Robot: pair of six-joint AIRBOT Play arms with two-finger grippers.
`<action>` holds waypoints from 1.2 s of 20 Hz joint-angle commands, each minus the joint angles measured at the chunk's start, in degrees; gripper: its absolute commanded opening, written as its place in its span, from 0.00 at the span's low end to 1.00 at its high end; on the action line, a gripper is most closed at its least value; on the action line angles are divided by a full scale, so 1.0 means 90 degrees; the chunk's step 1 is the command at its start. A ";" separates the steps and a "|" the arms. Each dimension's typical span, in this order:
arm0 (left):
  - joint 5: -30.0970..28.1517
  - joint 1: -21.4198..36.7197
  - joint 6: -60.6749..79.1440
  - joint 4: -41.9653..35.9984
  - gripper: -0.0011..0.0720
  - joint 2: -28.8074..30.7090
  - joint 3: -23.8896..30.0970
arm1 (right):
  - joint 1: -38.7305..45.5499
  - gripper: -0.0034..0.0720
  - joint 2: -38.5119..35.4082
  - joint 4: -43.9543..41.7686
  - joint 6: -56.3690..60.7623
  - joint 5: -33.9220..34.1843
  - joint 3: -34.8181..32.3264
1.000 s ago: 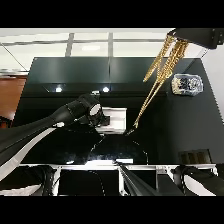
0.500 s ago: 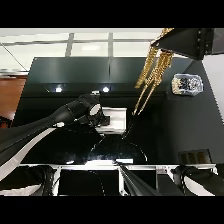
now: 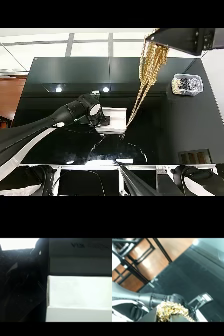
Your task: Fold the box and place the chain.
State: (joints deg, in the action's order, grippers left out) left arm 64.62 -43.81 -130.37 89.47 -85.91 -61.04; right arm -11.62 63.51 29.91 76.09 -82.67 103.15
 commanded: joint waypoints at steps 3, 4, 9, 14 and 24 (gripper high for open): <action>-0.0002 0.0000 0.0002 0.0000 0.05 0.0002 0.0002 | -0.0007 0.05 -0.0002 -0.0498 -0.0005 0.0469 0.0002; -0.0002 0.0000 0.0002 0.0000 0.05 0.0002 0.0002 | -0.0007 0.05 -0.0002 -0.0505 -0.0005 0.0515 0.0002; -0.0002 0.0000 0.0002 0.0002 0.05 0.0002 0.0002 | -0.0007 0.05 0.0000 -0.0537 -0.0002 0.0556 0.0000; -0.0002 0.0000 0.0002 0.0000 0.05 0.0002 0.0002 | -0.0007 0.05 0.0012 -0.0537 -0.0002 0.0556 0.0002; -0.0002 0.0000 0.0002 0.0002 0.05 0.0002 0.0002 | -0.0597 0.05 0.0372 -0.0398 -0.0029 0.0818 0.0000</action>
